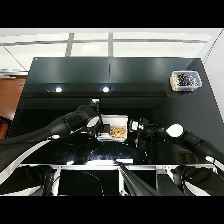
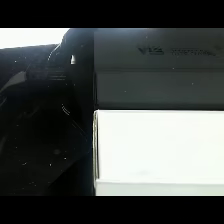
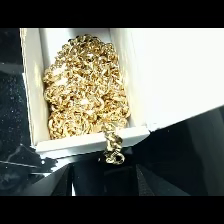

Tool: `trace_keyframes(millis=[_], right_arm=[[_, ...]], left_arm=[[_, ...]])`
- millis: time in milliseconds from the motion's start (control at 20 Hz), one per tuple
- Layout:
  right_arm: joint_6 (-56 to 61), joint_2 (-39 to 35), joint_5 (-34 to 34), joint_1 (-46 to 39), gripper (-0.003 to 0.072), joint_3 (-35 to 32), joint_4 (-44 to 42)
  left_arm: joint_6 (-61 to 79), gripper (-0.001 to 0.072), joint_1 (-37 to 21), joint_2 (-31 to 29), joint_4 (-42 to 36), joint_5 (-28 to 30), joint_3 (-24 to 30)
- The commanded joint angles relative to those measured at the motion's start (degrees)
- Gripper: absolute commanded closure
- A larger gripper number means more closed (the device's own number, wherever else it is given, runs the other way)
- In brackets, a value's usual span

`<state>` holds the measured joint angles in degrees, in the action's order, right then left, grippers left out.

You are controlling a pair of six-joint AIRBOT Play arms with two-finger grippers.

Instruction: Fold the box and place the chain.

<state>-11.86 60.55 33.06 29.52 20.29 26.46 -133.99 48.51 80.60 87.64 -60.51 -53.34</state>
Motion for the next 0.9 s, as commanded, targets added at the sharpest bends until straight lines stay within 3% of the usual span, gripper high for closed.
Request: trace_keyframes(millis=[0, 50, 100, 150, 700, 750, 850], right_arm=[[-1.49, 1.40, -0.26, 0.07, 0.0213, 0.72, -1.38], [-1.49, 1.95, -0.28, 0.07, 0.0220, 1.18, -1.36], [-1.51, 2.40, -0.37, 0.07, 0.0356, 1.60, -1.33], [-1.49, 2.86, -0.79, 0.07, 0.0375, 1.92, -1.27], [1.03, 4.37, -1.01, 1.49, 0.0384, 3.10, 2.45], [1.38, 4.52, -1.09, 1.70, 0.0538, 3.28, 2.64], [1.55, 4.57, -1.07, 1.68, 0.0627, 3.30, 2.71]], left_arm=[[0.02, 0.0678, -0.02, 0.04, 0.00, 0.04, -0.02], [0.00, 0.0677, -0.02, 0.04, 0.00, 0.02, -0.02], [0.02, 0.0678, -0.02, 0.04, 0.00, 0.02, -0.02], [0.02, 0.0678, -0.02, 0.04, 0.00, 0.02, -0.02], [0.02, 0.0678, -0.02, 0.04, 0.02, 0.24, -0.02], [0.02, 0.0677, -0.02, 0.04, 0.02, 0.24, -0.02], [0.02, 0.0678, -0.02, 0.04, 0.00, 0.24, -0.02]])
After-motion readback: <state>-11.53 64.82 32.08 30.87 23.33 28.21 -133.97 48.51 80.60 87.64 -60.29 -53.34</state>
